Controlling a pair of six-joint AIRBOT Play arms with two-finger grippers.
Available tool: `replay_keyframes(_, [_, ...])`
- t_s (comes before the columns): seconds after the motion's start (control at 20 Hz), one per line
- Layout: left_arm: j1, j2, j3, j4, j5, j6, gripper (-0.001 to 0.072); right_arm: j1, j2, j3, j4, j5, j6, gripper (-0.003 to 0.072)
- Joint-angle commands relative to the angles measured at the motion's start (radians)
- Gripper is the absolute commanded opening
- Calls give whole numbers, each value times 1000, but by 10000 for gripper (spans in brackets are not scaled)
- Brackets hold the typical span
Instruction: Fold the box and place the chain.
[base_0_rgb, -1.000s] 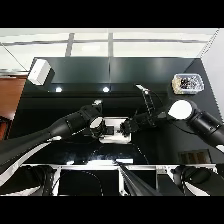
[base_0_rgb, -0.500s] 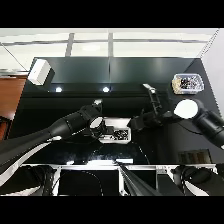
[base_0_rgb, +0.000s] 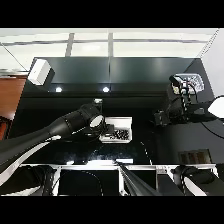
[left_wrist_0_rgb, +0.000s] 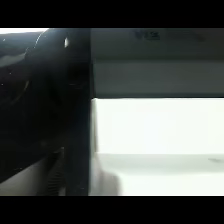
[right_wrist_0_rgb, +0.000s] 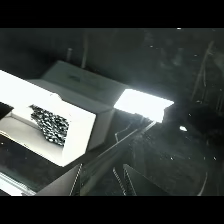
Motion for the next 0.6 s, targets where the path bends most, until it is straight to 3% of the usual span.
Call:
replay_keyframes(0.0, [-5,40,28,21,-11,41,528,-15,11,1,-13,16,0,329])
replay_keyframes(0.3, [-6,293,16,185,-20,98,528,-15,11,1,-36,12,8,329])
replay_keyframes(0.4, [46,380,-38,196,-26,173,528,-15,11,1,-36,3,16,329])
replay_keyframes(0.55, [181,508,-195,183,-5,190,528,-15,11,1,-37,-2,31,330])
